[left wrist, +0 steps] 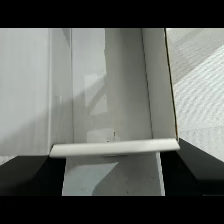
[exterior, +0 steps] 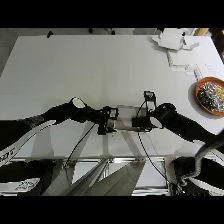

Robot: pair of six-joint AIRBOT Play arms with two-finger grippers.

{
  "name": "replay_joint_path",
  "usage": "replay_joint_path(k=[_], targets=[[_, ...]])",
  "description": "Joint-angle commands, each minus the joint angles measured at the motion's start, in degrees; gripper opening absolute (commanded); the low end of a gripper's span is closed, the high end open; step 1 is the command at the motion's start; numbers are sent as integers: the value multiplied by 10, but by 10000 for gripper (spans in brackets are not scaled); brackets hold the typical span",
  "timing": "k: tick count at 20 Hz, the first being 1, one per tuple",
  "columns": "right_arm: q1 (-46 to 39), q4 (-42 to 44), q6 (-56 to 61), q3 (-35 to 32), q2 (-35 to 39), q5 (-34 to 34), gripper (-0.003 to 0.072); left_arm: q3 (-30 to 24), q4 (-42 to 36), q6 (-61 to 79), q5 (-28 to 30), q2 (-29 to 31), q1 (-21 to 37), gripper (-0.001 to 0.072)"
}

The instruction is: Fold the box and place the chain.

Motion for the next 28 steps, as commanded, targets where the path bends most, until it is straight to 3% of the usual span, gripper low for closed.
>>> replay_joint_path(k=[1, 2, 4, 6, 7, 8, 11, 13, 16, 17, 18, 23, 26, 28], targets=[[1, 5, -3, 1, -1, -5, 52, 0, 0, 1, 2, 0, 0, 254], [1, 5, -3, 1, -1, -6, 149, 0, 0, 1, 2, 0, 0, 254], [1, 5, -3, 1, -1, -7, 180, 0, 0, 1, 2, 0, 0, 254], [1, 5, -3, 1, -1, -7, 134, 0, 0, 1, 2, 0, 0, 254], [1, 5, -3, 1, -1, -7, 46, 0, 0, 1, 2, 0, 0, 254], [1, 5, -3, 1, -1, -7, 23, 0, 0, 1, 2, 0, 0, 254], [1, 5, -6, 1, 2, -2, 26, 0, 0, 1, 2, 0, 0, 254], [1, 3, -16, 1, 16, 7, 193, 0, 0, 1, 2, 0, 0, 254], [1, 3, -78, 1, 49, 45, 242, 0, 0, 1, 2, 0, 0, 254], [1, 2, -102, 1, 63, 59, 326, 0, 0, 1, 2, 0, 0, 254], [1, 3, -132, 1, 82, 75, 364, 0, 0, 1, 2, 0, 0, 254], [-16, -4, -223, 5, 186, 159, 363, 0, 0, 1, 2, 0, 0, 254], [-104, -11, -301, 55, 218, 229, 361, 0, 0, 1, 2, 0, 0, 254], [-186, -12, -356, 95, 221, 242, 360, 0, 0, 1, 2, 0, 0, 254]])
